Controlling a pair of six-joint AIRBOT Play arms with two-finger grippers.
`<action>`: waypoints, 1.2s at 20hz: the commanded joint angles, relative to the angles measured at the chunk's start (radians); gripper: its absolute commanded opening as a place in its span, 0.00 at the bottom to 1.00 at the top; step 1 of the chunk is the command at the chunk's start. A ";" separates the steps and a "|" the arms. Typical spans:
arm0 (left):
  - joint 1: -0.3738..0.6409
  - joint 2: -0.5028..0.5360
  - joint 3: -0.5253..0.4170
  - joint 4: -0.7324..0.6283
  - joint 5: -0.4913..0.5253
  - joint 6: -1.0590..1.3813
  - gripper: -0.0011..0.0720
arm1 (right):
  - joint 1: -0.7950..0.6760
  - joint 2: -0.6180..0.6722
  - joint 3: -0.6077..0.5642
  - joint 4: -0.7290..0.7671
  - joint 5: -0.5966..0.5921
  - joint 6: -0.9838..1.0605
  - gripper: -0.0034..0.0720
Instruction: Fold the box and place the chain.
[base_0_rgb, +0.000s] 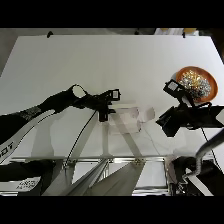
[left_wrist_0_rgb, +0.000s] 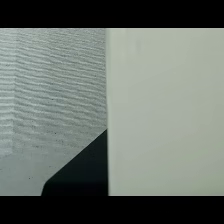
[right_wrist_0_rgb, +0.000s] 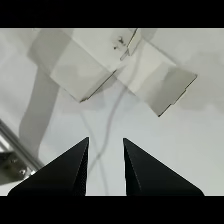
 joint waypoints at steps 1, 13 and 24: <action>-0.001 0.000 0.000 0.000 0.000 0.000 0.03 | 0.000 0.000 0.000 -0.003 0.046 -0.079 0.27; -0.001 0.000 0.000 0.000 0.000 0.000 0.03 | 0.004 -0.053 -0.146 0.093 -0.043 -0.531 0.07; -0.001 0.000 0.000 0.000 -0.003 0.000 0.03 | 0.335 -0.065 -0.319 0.022 -0.693 -0.771 0.97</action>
